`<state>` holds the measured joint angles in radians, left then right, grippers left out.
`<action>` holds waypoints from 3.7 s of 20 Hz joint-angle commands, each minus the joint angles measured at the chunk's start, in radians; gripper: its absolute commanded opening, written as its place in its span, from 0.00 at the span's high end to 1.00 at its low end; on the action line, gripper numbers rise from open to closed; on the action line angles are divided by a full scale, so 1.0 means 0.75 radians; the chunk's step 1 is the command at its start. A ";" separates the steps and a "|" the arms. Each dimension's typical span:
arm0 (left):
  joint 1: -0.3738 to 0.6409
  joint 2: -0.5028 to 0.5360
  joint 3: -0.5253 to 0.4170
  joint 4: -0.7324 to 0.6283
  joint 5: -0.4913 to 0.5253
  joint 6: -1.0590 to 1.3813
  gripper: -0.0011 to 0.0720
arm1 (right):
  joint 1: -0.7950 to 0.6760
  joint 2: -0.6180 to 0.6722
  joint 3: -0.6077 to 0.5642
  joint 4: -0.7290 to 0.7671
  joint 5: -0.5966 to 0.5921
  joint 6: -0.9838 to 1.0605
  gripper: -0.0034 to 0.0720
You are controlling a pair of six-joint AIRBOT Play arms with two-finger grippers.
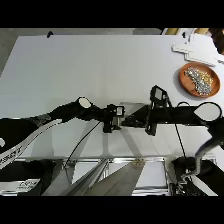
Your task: Fold the box and place the chain.
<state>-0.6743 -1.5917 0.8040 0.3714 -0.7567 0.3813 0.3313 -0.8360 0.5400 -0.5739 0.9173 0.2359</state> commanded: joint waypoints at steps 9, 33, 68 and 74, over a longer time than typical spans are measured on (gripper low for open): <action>-0.001 -0.001 0.000 0.000 0.000 0.000 0.64 | -0.285 0.050 0.034 -0.323 0.135 -0.026 0.63; -0.001 -0.001 0.001 0.000 0.000 0.000 0.64 | -0.425 -0.440 0.031 -0.647 0.014 -0.496 0.73; -0.001 -0.001 0.000 0.000 0.001 0.000 0.64 | -0.067 0.079 0.031 -0.139 0.086 0.052 0.93; -0.001 -0.001 0.001 0.000 0.000 0.000 0.64 | -0.048 -0.107 0.031 -0.258 0.042 0.172 0.86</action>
<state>-0.6743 -1.5917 0.8040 0.3714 -0.7567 0.3813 0.2813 -0.8577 0.5621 -0.7151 0.9722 0.3084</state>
